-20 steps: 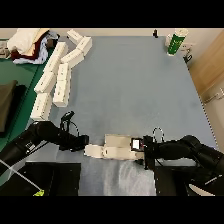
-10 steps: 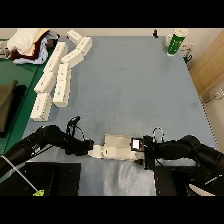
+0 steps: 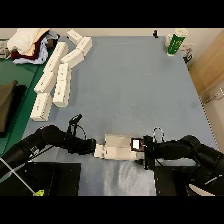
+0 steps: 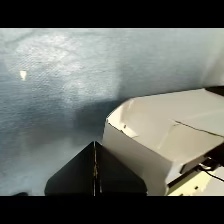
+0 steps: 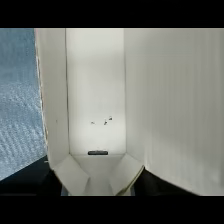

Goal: Fold the box.

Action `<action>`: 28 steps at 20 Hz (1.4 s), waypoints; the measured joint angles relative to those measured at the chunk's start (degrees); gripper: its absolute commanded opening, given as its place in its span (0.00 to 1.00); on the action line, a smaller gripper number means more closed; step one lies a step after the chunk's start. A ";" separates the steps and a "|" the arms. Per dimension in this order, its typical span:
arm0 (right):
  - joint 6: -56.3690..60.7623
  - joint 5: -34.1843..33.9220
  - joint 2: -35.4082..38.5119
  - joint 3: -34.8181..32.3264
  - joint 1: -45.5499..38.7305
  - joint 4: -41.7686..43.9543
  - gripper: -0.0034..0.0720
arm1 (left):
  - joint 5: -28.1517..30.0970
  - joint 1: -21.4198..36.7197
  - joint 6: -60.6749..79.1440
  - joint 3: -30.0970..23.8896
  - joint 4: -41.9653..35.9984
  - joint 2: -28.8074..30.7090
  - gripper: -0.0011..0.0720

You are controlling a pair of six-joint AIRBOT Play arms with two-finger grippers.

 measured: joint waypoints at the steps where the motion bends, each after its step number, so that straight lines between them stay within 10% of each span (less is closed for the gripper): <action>1: -0.02 0.02 0.00 0.00 0.00 0.09 0.80 | -0.15 -0.07 0.13 0.11 -0.59 0.63 0.04; 6: 0.00 0.02 0.00 0.00 0.00 0.09 0.80 | -0.24 -0.07 1.09 0.33 -3.52 2.16 0.05; 8: 0.00 0.00 0.00 0.00 0.00 0.09 0.80 | -0.22 -0.07 1.25 0.33 -4.07 2.32 0.71; 28: -0.02 0.00 0.00 0.00 0.00 0.07 0.80 | 3.82 -2.34 8.55 0.55 -12.26 2.49 0.68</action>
